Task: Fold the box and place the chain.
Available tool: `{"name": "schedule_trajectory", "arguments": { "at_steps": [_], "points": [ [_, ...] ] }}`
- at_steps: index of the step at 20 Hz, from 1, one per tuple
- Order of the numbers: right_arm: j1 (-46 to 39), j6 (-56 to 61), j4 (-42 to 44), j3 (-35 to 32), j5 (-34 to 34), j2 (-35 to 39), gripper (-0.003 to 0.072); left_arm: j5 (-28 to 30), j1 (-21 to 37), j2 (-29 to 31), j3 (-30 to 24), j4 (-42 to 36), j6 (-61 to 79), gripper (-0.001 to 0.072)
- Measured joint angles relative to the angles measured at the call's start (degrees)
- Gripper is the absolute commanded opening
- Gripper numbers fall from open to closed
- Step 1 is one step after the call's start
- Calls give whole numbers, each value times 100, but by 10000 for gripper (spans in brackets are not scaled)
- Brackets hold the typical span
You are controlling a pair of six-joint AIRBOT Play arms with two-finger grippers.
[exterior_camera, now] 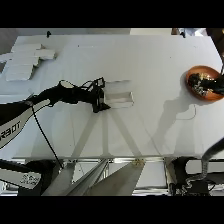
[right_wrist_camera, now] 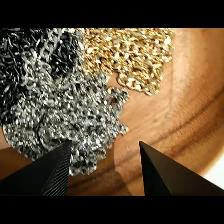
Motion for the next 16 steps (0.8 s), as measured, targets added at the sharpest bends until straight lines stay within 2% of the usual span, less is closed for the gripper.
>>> {"name": "schedule_trajectory", "arguments": {
  "at_steps": [2,3,4,6,8,11,16],
  "points": [
    [50,4,-15,0,-155,-118,429,0,-2,0,0,0,2,479],
    [85,24,-20,2,-234,-168,368,0,0,0,2,-2,0,479],
    [116,74,-28,2,-297,-203,285,0,-2,0,0,0,0,479],
    [190,168,-50,2,-343,-264,50,0,-2,0,0,-2,0,479],
    [293,219,-87,4,-352,-269,17,2,0,0,2,-2,0,479],
    [487,256,-125,-4,-234,-120,17,2,-2,0,0,-2,0,479],
    [850,120,-208,-4,96,745,17,0,0,0,0,-2,0,479]
  ]
}}
